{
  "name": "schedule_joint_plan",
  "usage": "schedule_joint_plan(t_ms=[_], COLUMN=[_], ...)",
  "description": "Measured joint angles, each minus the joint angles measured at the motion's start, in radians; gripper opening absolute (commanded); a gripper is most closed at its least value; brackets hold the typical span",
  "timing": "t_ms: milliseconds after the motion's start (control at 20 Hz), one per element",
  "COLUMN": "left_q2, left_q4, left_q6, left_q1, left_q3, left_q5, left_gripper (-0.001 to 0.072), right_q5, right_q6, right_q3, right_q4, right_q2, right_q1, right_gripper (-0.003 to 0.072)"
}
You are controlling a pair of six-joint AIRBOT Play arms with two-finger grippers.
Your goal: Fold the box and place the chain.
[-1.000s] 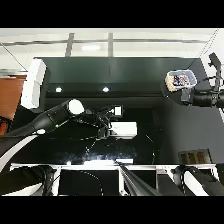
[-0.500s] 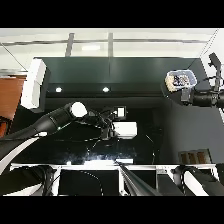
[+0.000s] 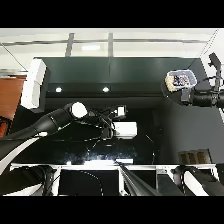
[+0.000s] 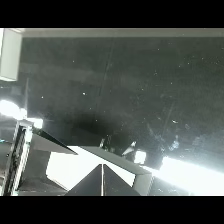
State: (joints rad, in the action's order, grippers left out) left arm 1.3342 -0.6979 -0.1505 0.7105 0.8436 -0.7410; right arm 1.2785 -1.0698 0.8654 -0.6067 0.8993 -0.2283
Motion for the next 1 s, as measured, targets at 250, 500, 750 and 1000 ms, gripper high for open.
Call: schedule_joint_plan(t_ms=[250,500,750,1000], left_q2=[0.011,0.014,0.014,0.012], left_q4=[0.000,0.002,0.001,-0.002], left_q6=[-0.012,-0.014,-0.014,-0.023], left_q1=[0.000,0.000,0.008,0.010], left_q3=[-0.002,-0.002,-0.002,-0.002], left_q5=[-0.002,-0.002,-0.003,-0.002], left_gripper=[0.0703,0.0703,0.0703,0.0703], right_q5=[0.000,0.000,0.000,0.000], right_q6=[0.000,0.000,0.000,0.000], right_q3=[0.000,0.000,0.000,0.000], right_q4=[0.000,0.000,0.000,0.000], right_q2=[0.000,0.000,0.000,0.000], right_q1=[0.000,0.000,0.000,0.000], right_gripper=[0.0012,0.0012,0.0012,0.0012])
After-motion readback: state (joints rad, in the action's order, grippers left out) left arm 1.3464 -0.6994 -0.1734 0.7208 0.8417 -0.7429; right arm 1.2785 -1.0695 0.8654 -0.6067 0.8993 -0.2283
